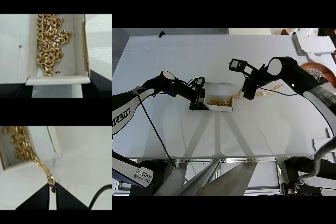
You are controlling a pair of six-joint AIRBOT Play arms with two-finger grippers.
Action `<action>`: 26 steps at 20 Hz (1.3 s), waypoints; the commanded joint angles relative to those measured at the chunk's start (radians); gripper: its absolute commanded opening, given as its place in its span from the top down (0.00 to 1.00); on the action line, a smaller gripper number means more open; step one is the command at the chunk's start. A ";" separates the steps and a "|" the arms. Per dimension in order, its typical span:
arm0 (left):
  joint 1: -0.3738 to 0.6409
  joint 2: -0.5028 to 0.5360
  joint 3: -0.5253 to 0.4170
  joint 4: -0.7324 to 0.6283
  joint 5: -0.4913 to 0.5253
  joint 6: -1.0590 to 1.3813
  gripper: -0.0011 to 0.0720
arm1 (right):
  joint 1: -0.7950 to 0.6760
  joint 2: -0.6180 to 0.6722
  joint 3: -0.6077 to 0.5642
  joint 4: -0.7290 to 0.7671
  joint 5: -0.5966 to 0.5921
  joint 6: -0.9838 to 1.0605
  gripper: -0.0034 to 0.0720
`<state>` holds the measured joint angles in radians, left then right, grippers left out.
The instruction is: Fold the box and place the chain.
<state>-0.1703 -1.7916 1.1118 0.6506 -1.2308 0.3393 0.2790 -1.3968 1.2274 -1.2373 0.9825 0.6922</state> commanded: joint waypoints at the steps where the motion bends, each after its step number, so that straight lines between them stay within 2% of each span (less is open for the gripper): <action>1: 0.000 0.000 0.000 0.000 0.000 0.000 0.61 | 0.097 0.090 0.000 0.020 -0.104 0.130 0.94; 6: 0.000 0.000 0.000 0.000 0.000 0.000 0.61 | 0.266 0.080 0.001 0.077 -0.261 0.176 0.94; 8: 0.000 0.000 0.000 0.000 0.000 0.000 0.61 | 0.299 0.064 0.001 0.148 -0.350 0.183 0.94; 10: 0.000 0.000 0.000 0.000 0.000 0.000 0.61 | 0.306 0.042 0.001 0.169 -0.385 0.228 0.94; 12: 0.000 0.000 0.000 0.000 0.000 0.000 0.61 | 0.305 0.016 0.001 0.150 -0.362 0.256 0.94; 18: 0.000 0.000 0.000 0.000 0.000 0.000 0.61 | 0.304 -0.048 -0.004 -0.082 -0.259 0.432 0.94; 22: 0.000 0.000 0.000 0.000 0.000 0.000 0.61 | 0.304 -0.087 -0.011 -0.102 -0.244 0.464 0.93; 23: 0.000 0.000 0.000 0.000 0.000 0.000 0.61 | 0.304 -0.089 -0.011 -0.102 -0.236 0.464 0.77; 24: 0.000 0.000 0.000 0.000 0.000 0.000 0.61 | 0.304 -0.087 -0.010 -0.102 -0.238 0.464 0.50; 25: 0.000 0.000 0.000 0.000 0.000 0.000 0.61 | 0.298 -0.079 -0.010 -0.097 -0.239 0.463 0.39; 26: 0.000 0.000 0.000 0.000 0.000 0.000 0.61 | 0.282 -0.063 -0.010 -0.088 -0.237 0.463 0.39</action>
<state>-0.1703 -1.7916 1.1118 0.6506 -1.2308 0.3393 0.5762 -1.4708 1.2175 -1.3220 0.7357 1.1408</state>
